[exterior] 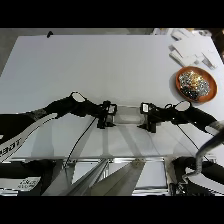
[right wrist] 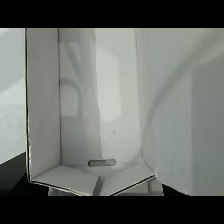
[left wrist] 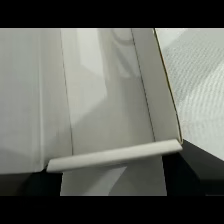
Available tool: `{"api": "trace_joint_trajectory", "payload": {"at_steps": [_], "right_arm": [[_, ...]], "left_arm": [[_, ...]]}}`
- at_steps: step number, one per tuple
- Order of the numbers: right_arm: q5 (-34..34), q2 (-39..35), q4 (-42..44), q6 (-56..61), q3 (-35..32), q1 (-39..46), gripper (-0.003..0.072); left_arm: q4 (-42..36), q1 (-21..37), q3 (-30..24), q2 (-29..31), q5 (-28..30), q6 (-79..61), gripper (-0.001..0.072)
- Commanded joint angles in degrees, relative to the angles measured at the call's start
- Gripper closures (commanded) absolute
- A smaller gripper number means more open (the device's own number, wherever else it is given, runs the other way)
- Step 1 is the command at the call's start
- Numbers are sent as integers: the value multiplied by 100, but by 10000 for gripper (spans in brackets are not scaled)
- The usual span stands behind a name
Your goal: Fold the box and place the chain.
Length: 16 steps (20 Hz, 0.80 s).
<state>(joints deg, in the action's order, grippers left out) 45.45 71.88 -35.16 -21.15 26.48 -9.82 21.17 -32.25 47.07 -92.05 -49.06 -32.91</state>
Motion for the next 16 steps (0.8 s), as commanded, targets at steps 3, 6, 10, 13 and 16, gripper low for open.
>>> {"api": "trace_joint_trajectory", "payload": {"at_steps": [3,6,10,13,16], "right_arm": [[24,-540,-1075,1327,2,2,-6],[184,-1062,-1690,2011,2,2,19],[610,-1790,-2675,2885,2,2,49],[916,-2385,-3042,3447,2,2,50],[1075,-2905,-2879,3635,2,0,174]], "left_arm": [[26,2,4,0,-2,-7,638],[26,2,4,0,-4,-7,638],[26,2,4,0,-4,-7,638],[28,2,4,0,-4,-7,638],[26,2,4,0,-4,-7,638]]}}
